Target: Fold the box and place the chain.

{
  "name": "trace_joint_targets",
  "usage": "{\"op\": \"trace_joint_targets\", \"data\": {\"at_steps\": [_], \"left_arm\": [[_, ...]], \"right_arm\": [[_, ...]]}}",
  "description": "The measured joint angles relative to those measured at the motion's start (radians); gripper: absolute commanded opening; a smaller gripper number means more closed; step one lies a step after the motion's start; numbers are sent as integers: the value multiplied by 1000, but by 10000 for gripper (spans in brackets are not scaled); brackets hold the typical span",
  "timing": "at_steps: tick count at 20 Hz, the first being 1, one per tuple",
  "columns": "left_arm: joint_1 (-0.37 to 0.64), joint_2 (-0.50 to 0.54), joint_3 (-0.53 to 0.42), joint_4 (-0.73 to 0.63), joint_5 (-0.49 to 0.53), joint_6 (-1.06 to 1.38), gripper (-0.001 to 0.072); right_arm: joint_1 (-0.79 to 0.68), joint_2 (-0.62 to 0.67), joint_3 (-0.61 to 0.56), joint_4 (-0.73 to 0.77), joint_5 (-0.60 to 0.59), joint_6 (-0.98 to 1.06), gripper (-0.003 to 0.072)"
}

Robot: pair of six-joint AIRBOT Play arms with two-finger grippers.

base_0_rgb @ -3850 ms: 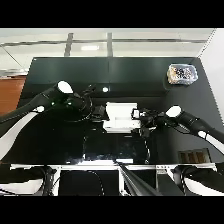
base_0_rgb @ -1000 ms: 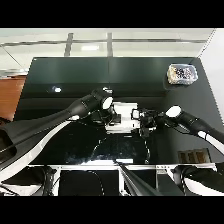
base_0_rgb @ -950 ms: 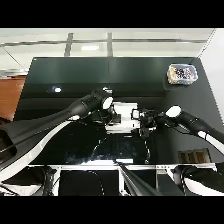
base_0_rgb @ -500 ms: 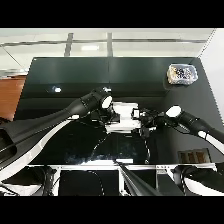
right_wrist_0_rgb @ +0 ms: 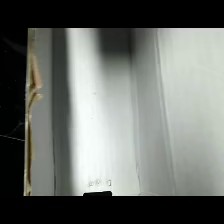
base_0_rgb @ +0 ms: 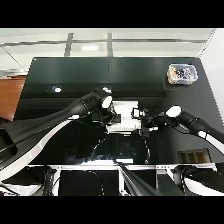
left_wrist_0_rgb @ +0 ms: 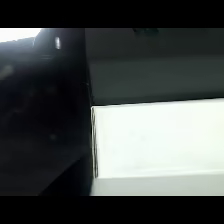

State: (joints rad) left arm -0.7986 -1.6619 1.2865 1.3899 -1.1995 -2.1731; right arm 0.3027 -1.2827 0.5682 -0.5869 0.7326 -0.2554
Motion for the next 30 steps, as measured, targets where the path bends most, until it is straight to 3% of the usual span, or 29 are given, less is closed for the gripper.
{"op": "trace_joint_targets", "data": {"at_steps": [13,15,17,18,24,26,27,28,29,30], "left_arm": [[2,2,1,39,-19,-33,27],[2,2,1,48,-16,-42,27],[2,2,1,53,-15,-49,27],[2,2,1,54,-15,-51,27],[2,2,1,64,-11,-56,28],[2,2,1,65,-12,-55,28],[2,2,1,66,-12,-55,28],[2,2,1,67,-12,-56,28],[2,2,1,65,-8,-59,28],[2,2,1,61,-1,-59,28]], "right_arm": [[0,147,3,-214,89,119,708],[0,150,4,-222,87,119,391],[2,151,4,-220,86,121,230],[5,151,4,-214,85,121,189],[38,126,4,-92,42,117,207],[55,104,4,-34,18,117,534],[62,96,4,-8,6,118,504],[66,90,3,14,-6,127,244],[69,85,4,31,-18,140,282],[71,83,4,38,-20,160,381]]}}
